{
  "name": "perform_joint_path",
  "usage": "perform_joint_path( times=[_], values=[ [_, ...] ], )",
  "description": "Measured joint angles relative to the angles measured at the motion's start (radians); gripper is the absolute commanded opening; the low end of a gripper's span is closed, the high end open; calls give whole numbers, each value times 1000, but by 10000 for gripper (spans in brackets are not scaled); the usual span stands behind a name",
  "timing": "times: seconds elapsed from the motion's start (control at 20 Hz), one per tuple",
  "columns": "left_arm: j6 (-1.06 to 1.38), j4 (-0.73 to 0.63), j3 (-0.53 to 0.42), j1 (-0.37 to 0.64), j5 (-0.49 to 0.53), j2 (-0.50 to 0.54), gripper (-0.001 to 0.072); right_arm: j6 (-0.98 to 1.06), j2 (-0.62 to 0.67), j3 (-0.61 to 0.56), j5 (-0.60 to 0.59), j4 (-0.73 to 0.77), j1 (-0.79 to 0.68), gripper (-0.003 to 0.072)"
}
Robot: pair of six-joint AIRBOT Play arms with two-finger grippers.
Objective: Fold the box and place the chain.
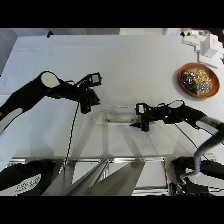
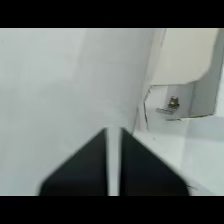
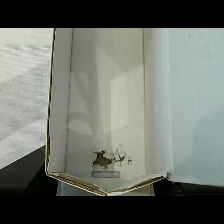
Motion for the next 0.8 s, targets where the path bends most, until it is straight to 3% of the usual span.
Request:
perform_joint_path(
  times=[0.25,0.45,0.6,0.8],
  values=[
    [-72,-39,-1,-18,-146,127,2,0,0,0,0,0,0,356],
    [-87,-133,-5,-105,-165,130,4,0,0,0,0,0,0,356],
    [-90,-156,-6,-180,-82,82,2,0,0,0,0,0,0,356],
    [-95,-226,-7,-233,175,-11,6,0,0,0,0,0,0,356]
  ],
)
